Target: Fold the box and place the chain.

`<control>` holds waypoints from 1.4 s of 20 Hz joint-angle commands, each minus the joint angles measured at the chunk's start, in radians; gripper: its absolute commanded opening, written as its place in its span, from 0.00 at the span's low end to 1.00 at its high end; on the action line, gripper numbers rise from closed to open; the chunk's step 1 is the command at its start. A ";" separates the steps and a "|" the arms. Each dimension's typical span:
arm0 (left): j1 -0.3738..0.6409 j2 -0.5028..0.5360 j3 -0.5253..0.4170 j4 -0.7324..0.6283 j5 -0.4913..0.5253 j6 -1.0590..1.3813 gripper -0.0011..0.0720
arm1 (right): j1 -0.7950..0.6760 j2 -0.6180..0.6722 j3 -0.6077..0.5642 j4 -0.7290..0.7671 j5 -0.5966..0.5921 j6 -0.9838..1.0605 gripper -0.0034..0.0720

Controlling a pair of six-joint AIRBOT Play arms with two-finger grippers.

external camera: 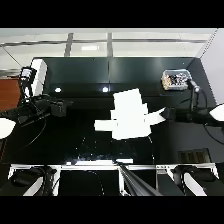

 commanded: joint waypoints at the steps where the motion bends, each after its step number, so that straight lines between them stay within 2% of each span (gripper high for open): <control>1: 0.000 -0.006 0.000 0.000 -0.002 0.000 0.99 | 0.111 0.005 -0.084 0.013 -0.145 0.061 0.06; 12: 0.000 -0.115 0.000 -0.086 -0.002 0.000 0.99 | 0.322 0.005 -0.214 0.052 -0.352 0.164 0.06; 16: -0.011 -0.188 0.000 -0.261 -0.005 0.001 0.99 | 0.359 0.005 -0.228 0.055 -0.423 0.205 0.06; 19: -0.012 -0.350 0.033 -0.427 -0.100 0.041 0.97 | 0.359 0.005 -0.228 0.054 -0.421 0.205 0.06; 22: 0.022 -0.603 0.109 -0.648 -0.265 0.215 0.97 | 0.359 0.005 -0.228 0.054 -0.421 0.204 0.06; 24: 0.045 -0.743 0.154 -0.800 -0.330 0.307 0.97 | 0.359 0.005 -0.229 0.054 -0.418 0.204 0.06; 28: 0.033 -0.893 0.261 -0.821 -0.347 0.332 0.97 | 0.359 0.005 -0.229 0.054 -0.413 0.204 0.06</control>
